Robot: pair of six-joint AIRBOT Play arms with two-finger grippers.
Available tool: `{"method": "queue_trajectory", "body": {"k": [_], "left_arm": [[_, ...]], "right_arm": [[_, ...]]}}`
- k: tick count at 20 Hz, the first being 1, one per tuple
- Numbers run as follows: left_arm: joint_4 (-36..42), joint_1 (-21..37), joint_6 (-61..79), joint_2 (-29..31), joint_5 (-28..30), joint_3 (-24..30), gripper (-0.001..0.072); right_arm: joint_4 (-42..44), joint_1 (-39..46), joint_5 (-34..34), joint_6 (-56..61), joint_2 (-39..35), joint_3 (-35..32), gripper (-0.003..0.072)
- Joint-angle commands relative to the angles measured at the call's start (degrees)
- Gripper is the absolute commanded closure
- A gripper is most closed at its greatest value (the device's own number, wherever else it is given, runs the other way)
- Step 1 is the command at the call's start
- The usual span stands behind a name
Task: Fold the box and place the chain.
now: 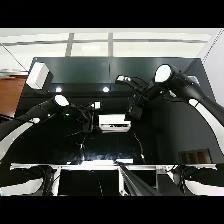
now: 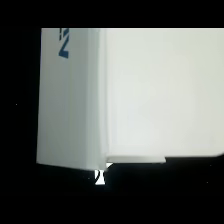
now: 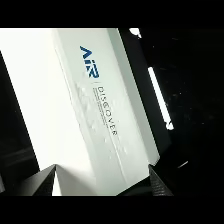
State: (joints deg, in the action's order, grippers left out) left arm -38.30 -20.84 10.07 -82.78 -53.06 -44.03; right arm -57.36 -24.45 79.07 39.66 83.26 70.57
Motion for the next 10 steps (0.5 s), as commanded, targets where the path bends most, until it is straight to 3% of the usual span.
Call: {"method": "queue_trajectory", "body": {"k": [1,7,8,9,10], "left_arm": [[0.0,0.0,0.0,0.0,0.0,0.0,0.0299],[0.0,0.0,0.0,0.0,0.1,0.0,0.0299],[0.0,0.0,0.0,0.0,0.1,0.0,0.0299],[0.0,0.0,0.0,0.0,0.1,0.0,0.0299],[0.0,0.0,0.0,0.0,0.1,0.0,0.0299]], "right_arm": [[-0.4,-1.3,-3.7,-2.1,-0.7,-1.6,0.0036],[-5.0,-3.6,-3.4,-3.3,-0.7,-1.6,0.0149],[-5.0,-3.6,-3.3,-3.3,-0.7,-1.6,0.0215],[-4.6,-3.6,-2.8,-3.3,-0.7,-1.6,0.0431],[-4.1,-3.7,-2.4,-3.3,-0.7,-1.6,0.0438]]}}
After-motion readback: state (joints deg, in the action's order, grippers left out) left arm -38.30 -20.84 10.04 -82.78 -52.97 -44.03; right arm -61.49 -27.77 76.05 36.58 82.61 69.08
